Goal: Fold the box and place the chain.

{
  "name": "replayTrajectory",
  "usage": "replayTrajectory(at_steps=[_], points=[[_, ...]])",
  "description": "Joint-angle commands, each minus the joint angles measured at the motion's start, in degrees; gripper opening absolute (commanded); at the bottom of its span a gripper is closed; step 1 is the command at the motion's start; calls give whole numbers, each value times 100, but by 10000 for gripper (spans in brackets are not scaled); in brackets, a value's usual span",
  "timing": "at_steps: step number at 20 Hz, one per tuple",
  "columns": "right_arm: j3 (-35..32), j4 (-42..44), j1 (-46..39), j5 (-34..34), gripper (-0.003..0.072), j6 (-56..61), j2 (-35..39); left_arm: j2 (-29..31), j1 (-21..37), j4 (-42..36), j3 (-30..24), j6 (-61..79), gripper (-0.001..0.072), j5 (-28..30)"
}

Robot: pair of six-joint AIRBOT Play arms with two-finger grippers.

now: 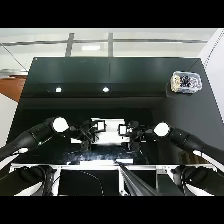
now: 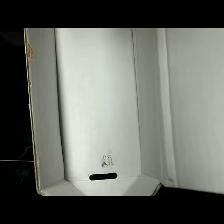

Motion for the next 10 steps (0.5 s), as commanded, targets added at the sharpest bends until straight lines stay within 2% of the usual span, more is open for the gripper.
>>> replayTrajectory(at_steps=[1,5,10], points=[[2,4,7,-4,469,2,-2,203,0,232,13,-24,30,17],[2,4,7,-4,469,2,-2,673,243,789,13,-494,30,-90],[2,4,7,-4,469,2,-2,1189,988,999,13,-647,31,-831]])
